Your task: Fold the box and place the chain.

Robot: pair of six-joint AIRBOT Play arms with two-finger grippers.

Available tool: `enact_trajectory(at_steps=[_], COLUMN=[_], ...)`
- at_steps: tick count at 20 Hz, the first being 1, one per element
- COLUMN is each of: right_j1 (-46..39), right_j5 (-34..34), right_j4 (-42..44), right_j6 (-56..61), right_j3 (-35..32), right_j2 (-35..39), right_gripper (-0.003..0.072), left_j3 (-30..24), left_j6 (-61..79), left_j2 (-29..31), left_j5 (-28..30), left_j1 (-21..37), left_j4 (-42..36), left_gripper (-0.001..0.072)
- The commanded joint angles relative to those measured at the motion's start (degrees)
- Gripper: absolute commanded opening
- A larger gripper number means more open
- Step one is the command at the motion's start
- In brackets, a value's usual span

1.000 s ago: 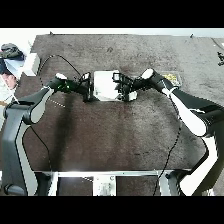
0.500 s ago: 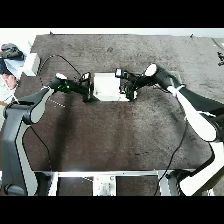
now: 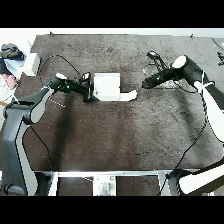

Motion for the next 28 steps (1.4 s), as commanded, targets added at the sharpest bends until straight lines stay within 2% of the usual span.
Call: enact_trajectory(at_steps=[1,6,8,10,16,21,22,23,24,26,27,28], right_j1=[-2.6,-1.0,0.4,2.3,2.8,-0.2,-0.8,-1.3,-1.6,-2.0,-2.4,-3.1], right_j5=[-0.3,-1.7,-1.5,-1.2,0.4,3.4,3.2,2.6,1.6,0.0,0.0,0.8], right_j4=[7.8,24.1,30.5,32.0,31.4,19.4,17.4,16.1,15.9,15.3,15.9,17.7], right_j6=[7.0,-0.5,-4.5,-4.4,-2.6,4.9,5.3,5.3,5.3,5.3,5.3,5.1], right_j3=[-4.6,-8.5,-8.5,-8.4,-3.8,-2.7,-2.7,-2.7,-2.7,-2.6,-2.6,-2.6], right_j2=[-1.6,-6.8,-8.0,-8.1,-7.1,-7.1,-7.1,-7.1,-7.1,-7.1,-7.1,-7.1], right_gripper=[0.001,0.0011,0.0064,0.0294,0.0301,0.0265,0.0136,0.0136,0.0074,0.0079,0.0121,0.023], left_j3=[0.0,0.0,0.0,0.0,0.0,0.0,0.0,0.0,0.0,0.0,0.0,0.0], left_j6=[0.0,0.0,0.0,0.0,0.0,0.0,0.0,0.0,0.0,0.0,0.0,0.0], left_j2=[0.0,0.0,0.0,0.0,0.0,0.0,0.0,0.0,0.0,0.0,0.0,0.0], left_j5=[0.0,0.0,0.0,0.0,0.0,0.0,0.0,0.0,0.0,0.0,0.0,0.0], left_j1=[0.0,0.0,0.0,0.0,0.0,0.0,0.0,0.0,0.0,0.0,0.0,0.0], left_j4=[0.0,0.0,0.0,0.0,0.0,0.0,0.0,0.0,0.0,0.0,0.0,0.0], left_gripper=[0.0467,0.0466,0.0466,0.0467,0.0466,0.0466,0.0466,0.0466,0.0467,0.0466,0.0466,0.0466])
